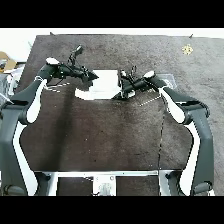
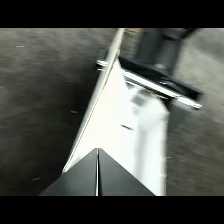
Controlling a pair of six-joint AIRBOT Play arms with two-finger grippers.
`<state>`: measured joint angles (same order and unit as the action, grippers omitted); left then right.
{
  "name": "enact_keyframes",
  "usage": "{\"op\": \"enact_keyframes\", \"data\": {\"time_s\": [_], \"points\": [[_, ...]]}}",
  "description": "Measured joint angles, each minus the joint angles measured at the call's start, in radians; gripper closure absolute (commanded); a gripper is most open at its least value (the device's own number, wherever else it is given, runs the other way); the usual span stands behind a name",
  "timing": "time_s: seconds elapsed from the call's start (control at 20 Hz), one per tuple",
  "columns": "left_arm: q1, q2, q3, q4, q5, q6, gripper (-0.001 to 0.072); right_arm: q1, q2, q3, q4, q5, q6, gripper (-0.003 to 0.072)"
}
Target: Fold the box and place the chain.
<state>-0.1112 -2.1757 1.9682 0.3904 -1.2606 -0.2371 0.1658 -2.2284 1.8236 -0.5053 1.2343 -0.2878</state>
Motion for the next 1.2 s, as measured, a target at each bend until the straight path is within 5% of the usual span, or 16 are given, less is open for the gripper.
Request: {"op": "enact_keyframes", "data": {"time_s": [0.7,1.2], "points": [[-0.018,-0.068,0.000,0.100,0.053,-0.042,0.0701,0.000,0.000,0.000,0.000,0.000,0.002,0.0247],[0.031,0.089,0.016,0.130,-0.006,0.002,0.0695,0.000,0.000,0.000,0.000,0.000,0.000,0.0248]]}}
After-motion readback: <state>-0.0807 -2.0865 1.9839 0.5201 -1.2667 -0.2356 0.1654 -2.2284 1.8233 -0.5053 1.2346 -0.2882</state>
